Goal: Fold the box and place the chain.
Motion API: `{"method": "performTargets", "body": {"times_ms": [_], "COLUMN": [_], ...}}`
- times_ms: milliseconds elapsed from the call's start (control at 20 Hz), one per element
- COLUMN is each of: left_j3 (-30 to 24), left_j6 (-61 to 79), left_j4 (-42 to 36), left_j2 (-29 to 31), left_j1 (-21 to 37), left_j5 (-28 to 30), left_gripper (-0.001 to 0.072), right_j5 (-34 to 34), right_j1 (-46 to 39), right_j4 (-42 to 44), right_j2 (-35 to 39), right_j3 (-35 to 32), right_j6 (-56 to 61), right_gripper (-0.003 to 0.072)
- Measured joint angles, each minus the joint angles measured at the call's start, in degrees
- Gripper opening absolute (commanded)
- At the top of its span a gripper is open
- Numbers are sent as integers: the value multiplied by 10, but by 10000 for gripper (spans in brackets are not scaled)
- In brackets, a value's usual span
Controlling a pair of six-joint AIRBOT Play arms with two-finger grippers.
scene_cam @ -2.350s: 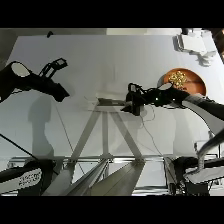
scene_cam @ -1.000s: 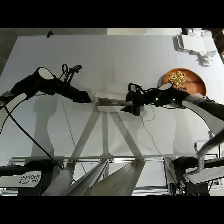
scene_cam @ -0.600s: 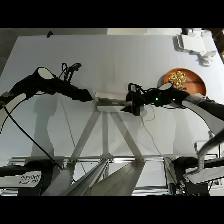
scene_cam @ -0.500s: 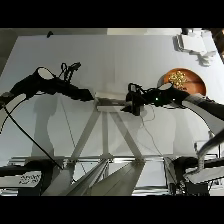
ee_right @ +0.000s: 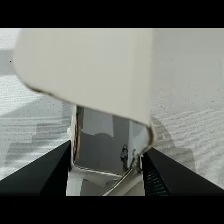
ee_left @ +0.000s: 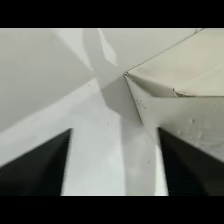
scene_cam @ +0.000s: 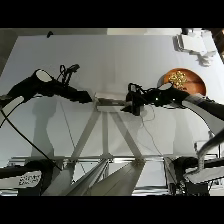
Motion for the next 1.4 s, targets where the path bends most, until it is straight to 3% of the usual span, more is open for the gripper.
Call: {"method": "performTargets", "body": {"times_ms": [250, 750, 1400], "left_j3": [-13, -91, -101], "left_j6": [16, 104, 163], "left_j4": [-24, -122, -193], "left_j2": [16, 20, 21], "left_j1": [7, 9, 16], "left_j5": [-3, 15, 49], "left_gripper": [646, 646, 626], "right_j5": [0, 1, 0], "right_j1": [0, -1, 0], "right_j4": [0, -1, 0], "right_j2": [0, 0, 0], "right_j3": [0, 0, 0], "right_j6": [0, 0, 0], "right_gripper": [363, 363, 363]}}
